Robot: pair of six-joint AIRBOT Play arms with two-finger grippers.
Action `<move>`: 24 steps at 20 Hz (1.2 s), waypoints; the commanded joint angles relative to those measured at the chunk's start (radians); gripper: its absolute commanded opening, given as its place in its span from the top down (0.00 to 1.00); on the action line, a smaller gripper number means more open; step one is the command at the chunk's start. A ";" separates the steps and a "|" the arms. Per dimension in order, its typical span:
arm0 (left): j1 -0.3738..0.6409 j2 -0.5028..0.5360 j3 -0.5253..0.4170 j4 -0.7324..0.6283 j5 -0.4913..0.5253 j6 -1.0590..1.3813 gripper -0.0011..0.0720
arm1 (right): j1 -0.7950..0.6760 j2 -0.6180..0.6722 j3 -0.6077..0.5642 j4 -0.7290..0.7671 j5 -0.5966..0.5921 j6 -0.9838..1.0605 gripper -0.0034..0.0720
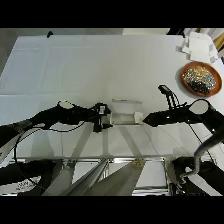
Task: Fold the box and place the chain.
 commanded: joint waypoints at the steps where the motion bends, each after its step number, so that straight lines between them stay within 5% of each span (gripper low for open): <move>1: 0.000 0.000 0.000 0.000 0.000 0.000 0.89 | 0.001 0.001 0.023 -0.024 0.017 0.015 0.69; 2: 0.000 0.000 0.000 0.000 0.000 0.000 0.89 | 0.002 0.001 0.024 -0.023 0.017 0.015 0.69; 4: 0.000 0.000 0.000 0.000 0.000 0.000 0.89 | 0.002 0.000 0.023 -0.024 0.011 0.015 0.49; 10: 0.000 0.000 0.000 0.000 0.000 0.000 0.89 | 0.089 -0.019 0.023 -0.028 -0.091 0.081 0.48; 12: 0.000 0.000 0.000 0.000 0.000 0.000 0.89 | 0.150 -0.040 0.024 -0.049 -0.151 0.146 0.36; 24: 0.000 0.000 0.000 0.000 0.000 0.000 0.89 | 0.359 -0.169 0.169 -0.397 -0.137 0.576 0.34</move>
